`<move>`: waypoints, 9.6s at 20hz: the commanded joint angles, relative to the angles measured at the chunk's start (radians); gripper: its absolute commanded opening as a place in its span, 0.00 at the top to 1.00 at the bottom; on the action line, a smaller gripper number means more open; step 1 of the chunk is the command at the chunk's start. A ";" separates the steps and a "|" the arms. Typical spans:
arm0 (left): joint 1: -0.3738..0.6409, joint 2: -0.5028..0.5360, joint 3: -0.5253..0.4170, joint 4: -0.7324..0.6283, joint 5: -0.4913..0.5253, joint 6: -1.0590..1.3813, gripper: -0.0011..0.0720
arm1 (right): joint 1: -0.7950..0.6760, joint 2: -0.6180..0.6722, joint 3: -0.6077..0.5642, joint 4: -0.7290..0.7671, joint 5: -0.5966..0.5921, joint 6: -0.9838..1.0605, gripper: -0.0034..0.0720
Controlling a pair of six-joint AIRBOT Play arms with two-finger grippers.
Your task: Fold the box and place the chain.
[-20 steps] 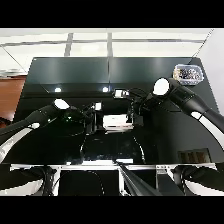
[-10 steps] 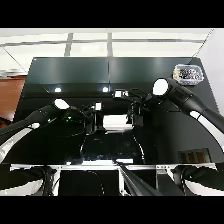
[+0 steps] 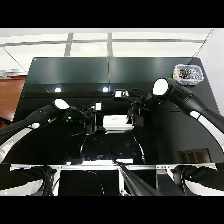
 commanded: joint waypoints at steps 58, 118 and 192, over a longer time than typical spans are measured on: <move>0.004 0.011 0.000 -0.006 0.034 -0.077 0.60 | -0.330 0.142 -0.171 0.464 0.043 0.526 0.94; -0.328 -0.179 0.317 0.130 0.219 -0.469 0.01 | -0.605 0.273 -0.172 0.376 0.102 0.567 0.94; 0.322 0.632 -0.208 0.588 0.308 -1.450 0.94 | -0.414 0.272 -0.378 -0.106 -0.780 0.592 0.94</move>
